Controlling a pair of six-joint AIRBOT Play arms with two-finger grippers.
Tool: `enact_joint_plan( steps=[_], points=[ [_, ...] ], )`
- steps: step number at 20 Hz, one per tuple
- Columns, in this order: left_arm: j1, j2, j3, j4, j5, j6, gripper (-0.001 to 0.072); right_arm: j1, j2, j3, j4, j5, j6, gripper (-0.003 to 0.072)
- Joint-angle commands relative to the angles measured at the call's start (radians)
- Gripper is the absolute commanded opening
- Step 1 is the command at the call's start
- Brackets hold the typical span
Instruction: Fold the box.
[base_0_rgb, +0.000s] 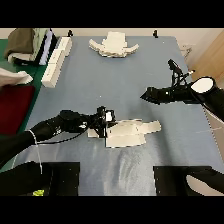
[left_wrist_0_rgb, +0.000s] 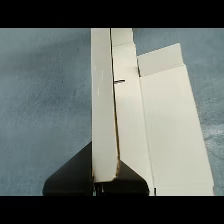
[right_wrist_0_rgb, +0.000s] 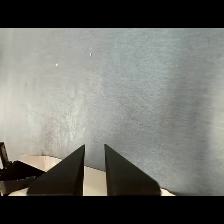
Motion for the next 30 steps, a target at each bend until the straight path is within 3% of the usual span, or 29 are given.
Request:
enact_joint_plan(
  steps=[1,7,18,25,30],
  points=[
    [0.002,0.030,-0.003,0.002,-0.009,-0.061,0.0014,0.000,0.000,0.001,0.001,0.002,0.000,0.0190],
    [0.017,0.082,-0.001,0.095,-0.072,-0.208,0.0015,0.000,0.000,0.001,0.000,0.001,0.000,0.0190],
    [0.018,-0.007,-0.010,0.162,-0.140,-0.215,0.0015,0.000,0.000,0.001,0.007,0.001,-0.001,0.0190],
    [0.018,-0.006,-0.010,0.190,-0.224,-0.278,0.0015,0.000,0.000,0.001,0.008,0.005,-0.007,0.0190],
    [0.018,-0.006,-0.009,0.266,-0.229,-0.372,0.0015,0.000,0.000,0.001,0.007,0.004,-0.008,0.0190]
  ],
)
